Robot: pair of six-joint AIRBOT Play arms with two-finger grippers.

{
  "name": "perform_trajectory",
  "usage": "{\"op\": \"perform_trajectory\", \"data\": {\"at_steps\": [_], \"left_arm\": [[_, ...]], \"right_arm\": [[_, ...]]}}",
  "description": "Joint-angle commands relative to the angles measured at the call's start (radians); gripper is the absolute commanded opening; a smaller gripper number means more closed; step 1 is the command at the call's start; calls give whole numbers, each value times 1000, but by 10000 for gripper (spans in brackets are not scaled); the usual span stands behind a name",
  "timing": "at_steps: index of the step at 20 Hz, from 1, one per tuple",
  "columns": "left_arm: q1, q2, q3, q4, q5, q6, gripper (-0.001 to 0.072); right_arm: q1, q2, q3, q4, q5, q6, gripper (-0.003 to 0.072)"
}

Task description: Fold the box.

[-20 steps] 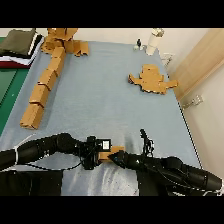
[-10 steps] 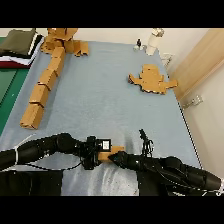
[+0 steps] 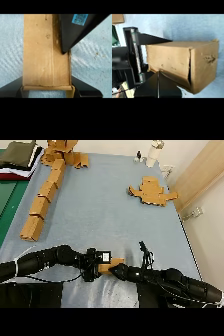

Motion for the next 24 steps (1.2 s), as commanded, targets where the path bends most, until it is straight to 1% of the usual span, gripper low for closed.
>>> {"op": "perform_trajectory", "data": {"at_steps": [1,4,5,6,7,8,10,11,12,14,16,18,21,24], "left_arm": [[0,1,0,0,0,0,439],[0,1,0,0,0,0,439],[0,1,0,0,0,0,439],[0,1,0,0,0,0,439],[0,1,0,0,0,0,439],[0,1,0,0,0,0,439],[0,1,0,0,0,0,439],[0,1,0,0,0,0,439],[0,1,0,0,0,0,439],[0,1,0,0,0,0,439],[0,1,0,0,0,0,439],[0,1,0,0,0,0,439],[0,1,0,0,29,0,439],[0,1,0,0,35,0,439]], "right_arm": [[-4,64,8,-36,-18,0,0],[-20,128,27,-94,-76,0,0],[-26,145,46,-140,-111,0,0],[-38,161,72,-207,-174,1,0],[-56,172,103,-295,-268,16,0],[-79,176,135,-388,-387,62,0],[-128,176,197,-587,-674,166,1],[-153,176,225,-667,-797,181,1],[-174,176,245,-734,-884,181,1],[-208,174,272,-856,-996,181,1],[-240,174,282,-869,-1007,185,2],[-258,174,286,-832,-1006,217,1],[-257,174,286,-777,-1006,258,2],[-257,174,286,-774,-1004,302,2]]}}
